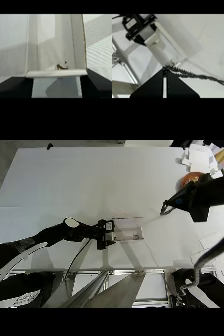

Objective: Fold the box and place the chain.

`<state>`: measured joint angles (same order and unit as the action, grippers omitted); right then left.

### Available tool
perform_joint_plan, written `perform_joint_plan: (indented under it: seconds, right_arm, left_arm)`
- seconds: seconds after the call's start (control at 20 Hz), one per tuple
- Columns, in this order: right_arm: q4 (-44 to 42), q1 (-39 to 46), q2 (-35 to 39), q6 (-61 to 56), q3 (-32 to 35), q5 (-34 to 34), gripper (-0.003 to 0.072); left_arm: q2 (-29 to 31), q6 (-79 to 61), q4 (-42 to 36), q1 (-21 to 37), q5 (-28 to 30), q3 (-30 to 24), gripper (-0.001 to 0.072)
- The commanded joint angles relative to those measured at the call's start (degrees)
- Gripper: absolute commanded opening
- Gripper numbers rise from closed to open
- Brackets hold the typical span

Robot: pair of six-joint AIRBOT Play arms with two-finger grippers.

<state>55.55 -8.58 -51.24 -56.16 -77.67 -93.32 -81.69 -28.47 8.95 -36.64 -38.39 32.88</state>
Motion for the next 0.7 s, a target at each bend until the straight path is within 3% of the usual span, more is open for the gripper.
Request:
perform_joint_plan:
  seconds: [0.0,0.35,0.55,0.65]
  right_arm:
    - [0.13,-4.15,2.69,-0.9,1.33,-0.13,0.0014]
    - [-1.25,-6.47,3.74,-0.79,13.27,9.05,0.0014]
    - [-11.17,-6.47,3.69,4.5,25.11,17.84,0.0014]
    - [-11.89,-6.47,3.61,5.29,30.38,22.88,0.0015]
  left_arm:
    - [0.0,-0.02,0.02,0.0,0.02,0.04,0.0312]
    - [0.0,-0.02,0.02,0.0,0.0,0.04,0.0312]
    - [0.0,-0.02,0.02,0.0,0.0,0.04,0.0312]
    - [0.0,-0.02,0.02,0.0,0.02,0.04,0.0312]
